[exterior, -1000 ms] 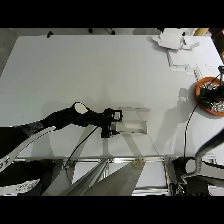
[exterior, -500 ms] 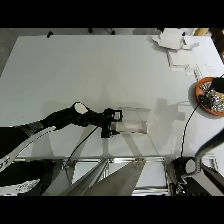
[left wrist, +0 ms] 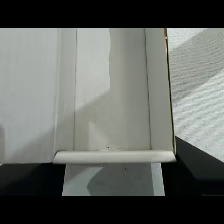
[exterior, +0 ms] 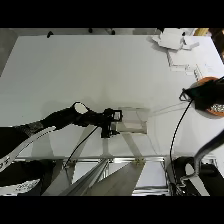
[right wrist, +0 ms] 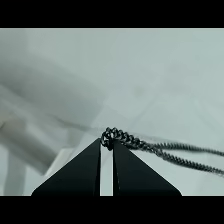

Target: Fold the box and place the chain.

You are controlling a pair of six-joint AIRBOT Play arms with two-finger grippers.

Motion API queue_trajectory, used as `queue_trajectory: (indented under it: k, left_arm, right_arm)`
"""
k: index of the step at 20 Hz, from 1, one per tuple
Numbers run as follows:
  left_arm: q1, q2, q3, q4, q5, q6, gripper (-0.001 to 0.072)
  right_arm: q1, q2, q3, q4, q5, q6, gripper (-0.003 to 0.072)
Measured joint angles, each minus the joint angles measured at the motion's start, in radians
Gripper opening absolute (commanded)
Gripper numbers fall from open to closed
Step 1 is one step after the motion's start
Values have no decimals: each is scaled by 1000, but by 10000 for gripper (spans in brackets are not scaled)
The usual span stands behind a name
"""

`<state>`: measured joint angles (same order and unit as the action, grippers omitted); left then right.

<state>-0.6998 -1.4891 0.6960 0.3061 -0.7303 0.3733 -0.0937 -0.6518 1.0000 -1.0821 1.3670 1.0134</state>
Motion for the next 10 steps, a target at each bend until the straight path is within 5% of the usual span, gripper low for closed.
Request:
queue_trajectory:
  k: [6,10]
  left_arm:
    - [0,0,0,0,0,0,342]
    - [0,0,0,0,0,0,342]
  right_arm:
    - [245,68,-26,83,107,-128,21]
    - [409,68,-129,156,23,-207,21]
